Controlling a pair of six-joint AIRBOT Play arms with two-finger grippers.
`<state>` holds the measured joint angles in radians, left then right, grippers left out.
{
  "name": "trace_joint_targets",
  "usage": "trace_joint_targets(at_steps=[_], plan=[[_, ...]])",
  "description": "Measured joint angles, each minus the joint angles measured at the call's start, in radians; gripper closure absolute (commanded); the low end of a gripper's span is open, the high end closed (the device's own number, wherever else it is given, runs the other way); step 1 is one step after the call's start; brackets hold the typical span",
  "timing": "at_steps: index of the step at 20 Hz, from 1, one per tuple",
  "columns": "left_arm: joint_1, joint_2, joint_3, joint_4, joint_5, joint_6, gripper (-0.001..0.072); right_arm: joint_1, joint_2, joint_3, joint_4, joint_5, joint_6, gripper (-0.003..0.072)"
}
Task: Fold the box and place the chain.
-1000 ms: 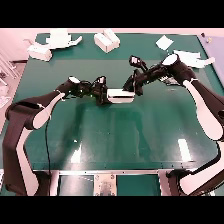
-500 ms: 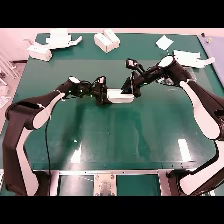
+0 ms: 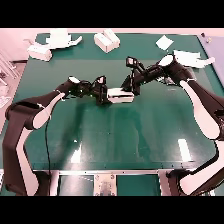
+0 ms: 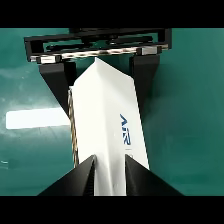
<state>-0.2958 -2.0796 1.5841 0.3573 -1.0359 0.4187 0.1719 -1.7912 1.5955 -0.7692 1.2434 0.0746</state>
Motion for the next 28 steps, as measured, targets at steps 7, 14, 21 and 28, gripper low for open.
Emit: trace_joint_targets(at_steps=[7,14,21,28], plan=[[0.0,0.0,0.0,0.0,0.0,0.0,0.0165,-0.001,0.0,-0.033,0.001,-0.01,0.01,0.047],[0.001,0.0,0.0,0.0,0.0,0.0,0.0165,0.013,0.0,-0.052,0.0,-0.033,0.011,0.0491],[0.0,0.0,0.0,0.004,-0.004,0.002,0.0165,0.022,0.0,-0.101,0.012,-0.028,0.011,0.0488],[-0.001,0.0,0.0,0.005,-0.011,0.006,0.0165,-0.006,0.0,-0.164,0.095,-0.014,-0.033,0.0446]])
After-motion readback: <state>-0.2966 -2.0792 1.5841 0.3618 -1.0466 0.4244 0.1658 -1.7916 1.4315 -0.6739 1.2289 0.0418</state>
